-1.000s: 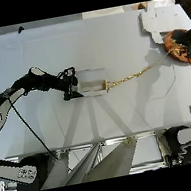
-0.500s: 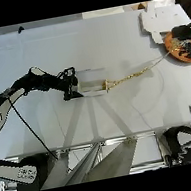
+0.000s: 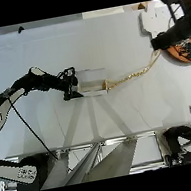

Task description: Fold the box and place the chain.

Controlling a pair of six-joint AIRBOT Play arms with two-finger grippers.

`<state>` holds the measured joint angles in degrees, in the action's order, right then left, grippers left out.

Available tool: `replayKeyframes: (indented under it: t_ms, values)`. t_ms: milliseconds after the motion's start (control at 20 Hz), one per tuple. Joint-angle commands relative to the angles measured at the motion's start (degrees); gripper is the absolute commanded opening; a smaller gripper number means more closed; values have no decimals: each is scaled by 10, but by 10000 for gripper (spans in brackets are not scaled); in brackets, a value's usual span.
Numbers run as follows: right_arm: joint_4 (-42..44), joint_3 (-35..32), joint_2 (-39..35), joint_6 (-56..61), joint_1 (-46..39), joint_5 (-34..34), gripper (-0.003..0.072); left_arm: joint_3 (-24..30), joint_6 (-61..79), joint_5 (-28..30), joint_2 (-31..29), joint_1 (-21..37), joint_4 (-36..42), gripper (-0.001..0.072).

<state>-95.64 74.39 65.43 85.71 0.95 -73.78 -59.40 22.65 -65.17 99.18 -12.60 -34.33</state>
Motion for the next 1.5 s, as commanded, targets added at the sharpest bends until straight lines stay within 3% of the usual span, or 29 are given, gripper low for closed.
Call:
replayKeyframes:
  t_ms: [0, 350, 700, 1100, 1450]
  values:
    - [2, 0, -3, 28, 87, -20, 6, 0, 0, 0, 0, 0, 0, 331]
    - [25, 0, 2, 44, 209, -11, 8, 0, 0, 0, 0, 0, 0, 331]
    - [66, 0, 18, 44, 283, 104, 10, 0, 0, 0, 0, 0, 0, 331]
    - [70, 0, 113, 38, 349, 145, 9, 0, 0, 0, 0, 0, 0, 331]
    - [38, 0, 233, 45, 351, 164, 10, 0, 0, 0, 0, 0, 0, 331]
